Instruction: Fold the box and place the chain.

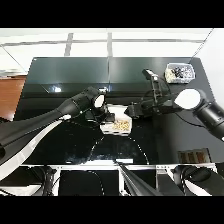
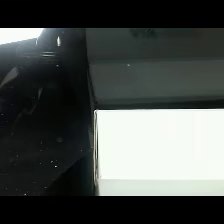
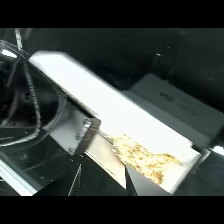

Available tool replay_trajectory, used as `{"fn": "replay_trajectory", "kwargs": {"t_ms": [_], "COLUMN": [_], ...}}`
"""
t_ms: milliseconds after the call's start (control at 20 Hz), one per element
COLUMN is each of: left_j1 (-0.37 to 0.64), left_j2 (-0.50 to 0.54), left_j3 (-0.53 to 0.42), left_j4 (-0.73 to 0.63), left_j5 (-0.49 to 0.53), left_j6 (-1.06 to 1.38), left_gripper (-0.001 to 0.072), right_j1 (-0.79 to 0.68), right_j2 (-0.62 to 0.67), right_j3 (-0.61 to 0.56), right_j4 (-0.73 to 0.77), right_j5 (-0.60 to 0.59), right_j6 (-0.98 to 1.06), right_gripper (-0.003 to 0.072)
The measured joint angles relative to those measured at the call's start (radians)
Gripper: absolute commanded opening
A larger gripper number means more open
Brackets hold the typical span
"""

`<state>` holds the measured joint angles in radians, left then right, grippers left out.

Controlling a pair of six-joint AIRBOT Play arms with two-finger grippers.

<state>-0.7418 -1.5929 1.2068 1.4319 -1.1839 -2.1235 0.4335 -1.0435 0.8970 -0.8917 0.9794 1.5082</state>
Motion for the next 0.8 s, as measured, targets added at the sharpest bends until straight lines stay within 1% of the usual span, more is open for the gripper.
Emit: {"fn": "replay_trajectory", "kwargs": {"t_ms": [200,300,500,550,650,700,800], "left_j1": [0.000,0.000,-0.006,-0.012,-0.030,-0.037,-0.047], "left_j2": [0.000,-0.003,-0.006,-0.007,-0.008,-0.006,0.008], "left_j3": [0.000,0.000,0.000,0.000,0.001,0.005,0.019], "left_j4": [-0.003,-0.004,-0.002,0.005,0.010,0.012,0.034], "left_j5": [0.004,0.007,0.008,0.008,0.011,0.010,0.005], "left_j6": [0.000,0.000,-0.087,-0.124,-0.193,-0.216,-0.244], "left_gripper": [0.0026,0.0025,0.0029,0.0094,0.0436,0.0478,0.0478], "right_j1": [-0.130,-0.183,-0.228,-0.230,-0.235,-0.236,-0.237], "right_j2": [0.073,0.104,0.131,0.133,0.137,0.137,0.139], "right_j3": [0.008,0.010,0.009,0.009,0.009,0.009,0.009], "right_j4": [-0.132,-0.178,-0.224,-0.229,-0.237,-0.240,-0.242], "right_j5": [0.128,0.173,0.222,0.229,0.232,0.235,0.234], "right_j6": [0.001,0.002,-0.014,-0.018,-0.029,-0.034,-0.039], "right_gripper": [0.0325,0.0325,0.0325,0.0325,0.0325,0.0325,0.0325]}}
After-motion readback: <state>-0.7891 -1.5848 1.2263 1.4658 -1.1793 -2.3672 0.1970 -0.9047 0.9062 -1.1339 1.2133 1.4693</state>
